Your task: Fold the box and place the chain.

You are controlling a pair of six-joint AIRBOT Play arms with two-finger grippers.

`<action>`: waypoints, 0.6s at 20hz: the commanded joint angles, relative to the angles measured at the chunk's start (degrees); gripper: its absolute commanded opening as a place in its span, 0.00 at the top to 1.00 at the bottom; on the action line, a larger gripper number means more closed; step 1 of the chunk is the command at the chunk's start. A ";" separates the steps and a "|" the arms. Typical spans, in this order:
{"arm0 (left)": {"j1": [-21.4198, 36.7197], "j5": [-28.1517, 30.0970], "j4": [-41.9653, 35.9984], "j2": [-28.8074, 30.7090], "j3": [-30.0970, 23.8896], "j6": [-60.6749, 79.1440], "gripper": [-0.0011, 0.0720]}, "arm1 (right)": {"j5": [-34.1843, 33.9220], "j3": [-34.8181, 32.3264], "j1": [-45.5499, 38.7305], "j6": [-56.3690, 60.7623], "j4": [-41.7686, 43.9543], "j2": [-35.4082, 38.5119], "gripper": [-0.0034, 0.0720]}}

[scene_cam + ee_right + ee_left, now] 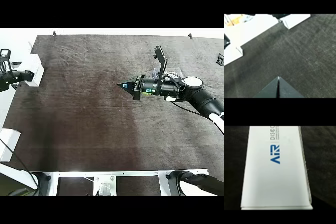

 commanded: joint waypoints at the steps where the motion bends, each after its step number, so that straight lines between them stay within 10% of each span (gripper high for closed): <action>1: -0.02 1.99 0.04 -0.04 -0.13 -1.86 0.96 | 0.00 0.00 0.00 -0.02 0.17 -0.04 0.94; 11: -0.02 -2.03 -0.07 -1.77 -0.31 -1.79 0.93 | 0.00 0.00 0.00 -0.02 0.15 -0.04 0.94; 12: -0.02 -2.19 -0.13 -1.84 -0.31 -1.84 0.63 | 0.00 0.00 0.00 -0.02 0.15 -0.04 0.86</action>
